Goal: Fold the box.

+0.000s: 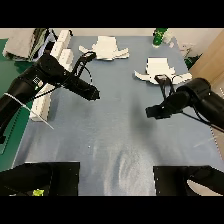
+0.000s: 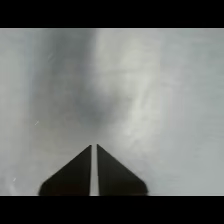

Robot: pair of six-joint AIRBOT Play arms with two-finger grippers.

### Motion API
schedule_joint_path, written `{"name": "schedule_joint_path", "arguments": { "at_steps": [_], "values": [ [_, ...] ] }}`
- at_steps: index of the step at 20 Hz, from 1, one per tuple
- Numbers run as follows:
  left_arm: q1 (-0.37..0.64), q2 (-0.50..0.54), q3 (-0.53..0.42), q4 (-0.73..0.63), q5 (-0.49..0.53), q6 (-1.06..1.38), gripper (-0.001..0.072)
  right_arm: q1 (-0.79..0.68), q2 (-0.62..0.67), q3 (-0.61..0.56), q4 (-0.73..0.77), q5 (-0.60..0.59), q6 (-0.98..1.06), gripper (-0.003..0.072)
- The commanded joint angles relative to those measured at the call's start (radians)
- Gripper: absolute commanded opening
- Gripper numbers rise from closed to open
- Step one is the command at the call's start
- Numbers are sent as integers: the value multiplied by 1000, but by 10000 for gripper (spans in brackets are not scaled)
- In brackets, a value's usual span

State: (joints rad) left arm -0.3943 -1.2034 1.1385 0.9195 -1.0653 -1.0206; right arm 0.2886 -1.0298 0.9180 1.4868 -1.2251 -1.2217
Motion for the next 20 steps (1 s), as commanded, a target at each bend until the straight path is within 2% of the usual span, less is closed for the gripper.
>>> {"name": "schedule_joint_path", "arguments": {
  "at_steps": [1,3,4,5,8,10,15,20],
  "values": [
    [1,-1,0,0,0,0,13,-185,-136,152,-110,-30,-6,166],
    [1,-1,0,0,0,0,13,-378,-265,310,-57,-2,-105,171],
    [1,-1,0,0,0,0,13,-472,-332,389,-7,22,-136,252],
    [1,-1,0,0,0,0,13,-569,-406,476,70,45,-159,377],
    [1,-1,0,0,0,0,13,-808,-601,681,394,100,-209,384],
    [1,-1,0,0,0,0,13,-902,-691,750,560,152,-246,384],
    [1,-1,0,0,0,0,13,-940,-907,933,592,218,-349,384],
    [1,-1,0,0,0,0,13,-937,-1109,1146,610,253,-354,380]
  ]
}}
